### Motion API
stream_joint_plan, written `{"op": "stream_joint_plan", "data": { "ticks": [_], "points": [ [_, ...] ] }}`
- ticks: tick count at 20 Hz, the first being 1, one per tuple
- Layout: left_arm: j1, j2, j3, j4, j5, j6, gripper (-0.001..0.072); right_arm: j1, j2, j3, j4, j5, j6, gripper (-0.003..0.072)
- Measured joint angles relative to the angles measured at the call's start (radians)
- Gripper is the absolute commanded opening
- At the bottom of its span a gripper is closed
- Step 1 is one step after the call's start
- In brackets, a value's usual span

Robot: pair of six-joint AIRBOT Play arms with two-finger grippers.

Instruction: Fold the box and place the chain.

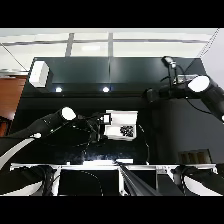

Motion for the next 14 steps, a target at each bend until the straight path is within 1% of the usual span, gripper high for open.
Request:
{"op": "stream_joint_plan", "data": {
  "ticks": [3,6,10,14],
  "points": [
    [0.000,0.000,0.000,0.001,0.002,-0.001,0.0439,0.018,-0.043,0.011,0.055,0.035,-0.153,0.0690],
    [0.000,0.000,0.000,0.001,0.003,-0.001,0.0440,0.038,-0.060,0.016,0.079,0.059,-0.249,0.0690],
    [0.000,0.000,0.000,0.001,0.004,-0.002,0.0440,0.053,-0.066,0.019,0.090,0.099,-0.306,0.0690],
    [0.000,0.000,0.000,0.001,0.004,-0.003,0.0440,0.057,-0.068,0.024,0.096,0.180,-0.339,0.0690]
  ]
}}
